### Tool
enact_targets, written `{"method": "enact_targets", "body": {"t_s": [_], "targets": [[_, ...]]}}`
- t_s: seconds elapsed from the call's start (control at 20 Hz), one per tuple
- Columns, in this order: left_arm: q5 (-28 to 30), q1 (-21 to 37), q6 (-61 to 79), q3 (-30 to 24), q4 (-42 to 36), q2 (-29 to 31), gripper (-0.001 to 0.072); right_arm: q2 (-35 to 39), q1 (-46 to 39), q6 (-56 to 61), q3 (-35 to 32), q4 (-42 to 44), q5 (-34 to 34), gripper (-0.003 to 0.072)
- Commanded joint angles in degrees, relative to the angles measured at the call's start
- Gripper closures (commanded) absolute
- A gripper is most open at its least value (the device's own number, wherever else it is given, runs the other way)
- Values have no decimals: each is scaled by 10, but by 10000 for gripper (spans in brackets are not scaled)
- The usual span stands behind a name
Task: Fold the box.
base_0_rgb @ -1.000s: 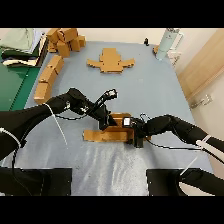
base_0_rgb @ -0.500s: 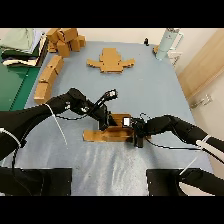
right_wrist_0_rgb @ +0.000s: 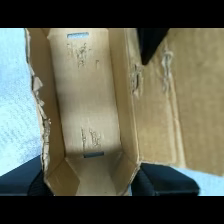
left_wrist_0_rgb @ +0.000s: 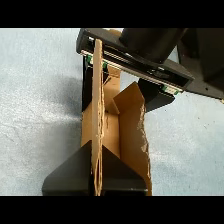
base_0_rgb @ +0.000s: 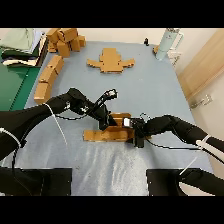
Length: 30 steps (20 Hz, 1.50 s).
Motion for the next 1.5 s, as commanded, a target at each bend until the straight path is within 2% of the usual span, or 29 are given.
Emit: {"method": "enact_targets", "body": {"t_s": [0.0, 0.2, 0.3, 0.45, 0.75, 0.85, 0.9, 1.45], "targets": [[-1, 0, 0, 0, 1, 0, 696, 0, 0, 0, 0, 3, 1, 49], [-1, 0, 0, 0, 1, 0, 696, 0, 0, 0, 0, 3, 0, 56], [-1, 0, 0, 0, 1, 0, 695, 0, 0, 0, 0, 2, 1, 98], [-1, 0, 0, 0, 1, 0, 695, 0, 0, 0, 0, 2, 1, 111], [-1, 0, 0, 0, 1, 0, 696, 0, 0, 0, 0, 2, 8, 111], [-1, 0, 0, 0, 1, 0, 695, 0, 0, 0, 0, 2, 8, 20], [-1, 0, 0, 0, 1, 0, 696, 0, 0, 0, 0, 3, 7, 7], [-1, 0, 0, 0, 1, 0, 696, 1, 11, 0, 1, 16, 7, 6]]}}
